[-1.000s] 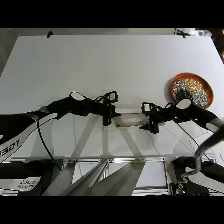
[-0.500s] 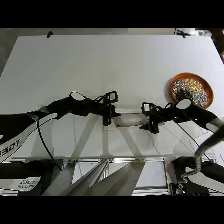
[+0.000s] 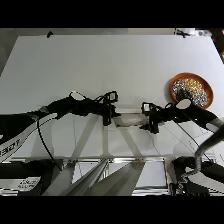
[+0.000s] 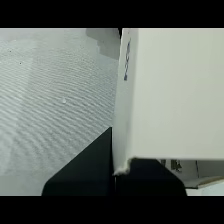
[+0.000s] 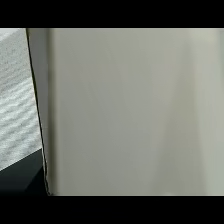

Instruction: Fold the box and place the chain.

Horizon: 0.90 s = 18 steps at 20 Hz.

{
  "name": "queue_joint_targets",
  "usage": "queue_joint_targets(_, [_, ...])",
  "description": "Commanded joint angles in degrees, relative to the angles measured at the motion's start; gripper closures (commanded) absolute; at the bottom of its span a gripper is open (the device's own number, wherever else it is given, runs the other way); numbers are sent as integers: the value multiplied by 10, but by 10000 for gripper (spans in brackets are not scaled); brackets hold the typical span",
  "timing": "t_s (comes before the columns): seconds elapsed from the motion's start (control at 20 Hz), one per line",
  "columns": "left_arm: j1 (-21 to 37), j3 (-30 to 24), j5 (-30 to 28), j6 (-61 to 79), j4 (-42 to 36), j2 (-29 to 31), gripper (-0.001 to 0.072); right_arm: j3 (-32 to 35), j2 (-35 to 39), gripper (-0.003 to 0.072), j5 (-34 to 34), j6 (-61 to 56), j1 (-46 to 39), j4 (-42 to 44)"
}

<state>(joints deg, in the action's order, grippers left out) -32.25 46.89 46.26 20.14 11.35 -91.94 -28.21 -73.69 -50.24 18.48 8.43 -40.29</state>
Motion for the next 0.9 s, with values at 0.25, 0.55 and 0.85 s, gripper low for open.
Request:
queue_joint_targets(0.25, [6,0,29,-19,1,24,232,0,0,272,1,0,0,0])
queue_joint_targets(0.55, [47,0,43,-170,171,117,191,0,0,272,1,0,0,0])
queue_joint_targets(0.85, [71,0,140,-311,281,226,400,0,0,272,1,0,0,0])
